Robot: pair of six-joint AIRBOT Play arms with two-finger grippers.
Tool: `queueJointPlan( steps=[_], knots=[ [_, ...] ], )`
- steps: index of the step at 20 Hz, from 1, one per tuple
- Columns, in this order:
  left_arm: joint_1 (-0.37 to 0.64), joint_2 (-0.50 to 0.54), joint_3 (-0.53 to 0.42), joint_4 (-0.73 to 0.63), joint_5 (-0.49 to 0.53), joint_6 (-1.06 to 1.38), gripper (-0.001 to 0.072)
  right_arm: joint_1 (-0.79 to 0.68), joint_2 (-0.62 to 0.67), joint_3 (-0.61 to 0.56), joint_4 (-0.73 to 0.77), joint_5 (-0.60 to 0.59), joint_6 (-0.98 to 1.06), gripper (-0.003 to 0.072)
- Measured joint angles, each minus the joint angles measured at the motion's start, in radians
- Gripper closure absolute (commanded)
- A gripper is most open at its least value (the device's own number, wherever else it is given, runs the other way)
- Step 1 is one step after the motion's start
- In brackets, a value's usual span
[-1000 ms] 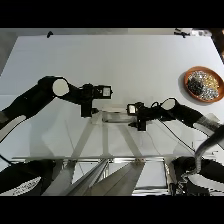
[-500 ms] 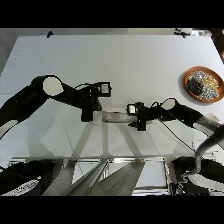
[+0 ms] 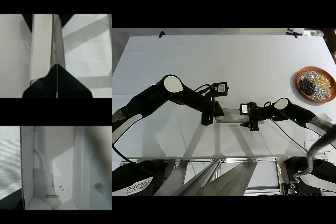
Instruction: Fold the box and place the chain.
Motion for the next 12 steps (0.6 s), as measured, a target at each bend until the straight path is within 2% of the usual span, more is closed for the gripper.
queueJointPlan(
  steps=[2, 5, 9, 12],
  knots=[
    [0.021, -0.003, 0.0, -0.001, 0.02, -0.015, 0.0694, 0.002, 0.0, 0.0, 0.003, -0.003, -0.001, 0.0342],
    [0.069, -0.001, 0.0, 0.019, -0.012, -0.041, 0.0695, 0.002, -0.001, 0.0, 0.003, -0.006, -0.001, 0.0342],
    [0.101, 0.0, 0.0, 0.019, -0.122, -0.052, 0.0702, 0.002, -0.001, 0.0, 0.0, -0.005, -0.002, 0.0342],
    [0.096, -0.002, 0.001, -0.046, -0.175, -0.019, 0.0705, 0.002, -0.001, 0.0, -0.003, -0.003, -0.002, 0.0342]
  ],
)
